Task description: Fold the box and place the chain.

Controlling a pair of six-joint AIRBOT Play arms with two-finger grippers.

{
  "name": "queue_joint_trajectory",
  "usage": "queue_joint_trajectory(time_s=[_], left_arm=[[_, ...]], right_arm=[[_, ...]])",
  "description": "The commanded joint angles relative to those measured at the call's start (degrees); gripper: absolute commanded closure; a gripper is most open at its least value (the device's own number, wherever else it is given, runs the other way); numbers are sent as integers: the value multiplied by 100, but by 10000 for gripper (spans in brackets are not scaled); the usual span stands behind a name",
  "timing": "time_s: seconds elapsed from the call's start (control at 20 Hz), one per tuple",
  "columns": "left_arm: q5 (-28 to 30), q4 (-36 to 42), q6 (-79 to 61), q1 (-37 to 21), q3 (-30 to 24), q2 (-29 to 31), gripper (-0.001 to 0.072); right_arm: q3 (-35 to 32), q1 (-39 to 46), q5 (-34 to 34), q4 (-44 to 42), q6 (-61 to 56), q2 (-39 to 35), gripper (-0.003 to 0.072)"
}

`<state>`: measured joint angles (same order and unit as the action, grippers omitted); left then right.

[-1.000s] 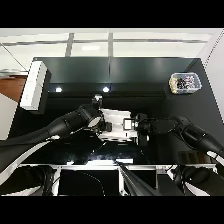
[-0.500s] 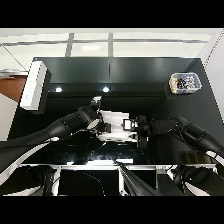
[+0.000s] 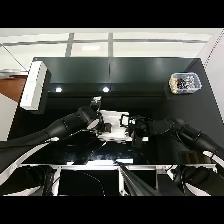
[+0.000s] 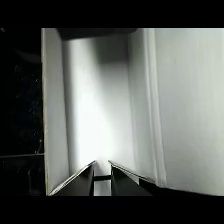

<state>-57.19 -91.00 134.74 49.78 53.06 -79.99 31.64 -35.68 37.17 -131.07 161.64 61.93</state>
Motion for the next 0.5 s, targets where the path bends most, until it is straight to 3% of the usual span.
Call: queue_joint_trajectory(time_s=[0.0,0.45], left_arm=[[17,17,13,-4,-2,-4,677],[13,17,13,-4,-2,-4,677]], right_arm=[[7,-205,-511,-107,-376,101,561],[4,-221,-494,-68,-396,264,531]])
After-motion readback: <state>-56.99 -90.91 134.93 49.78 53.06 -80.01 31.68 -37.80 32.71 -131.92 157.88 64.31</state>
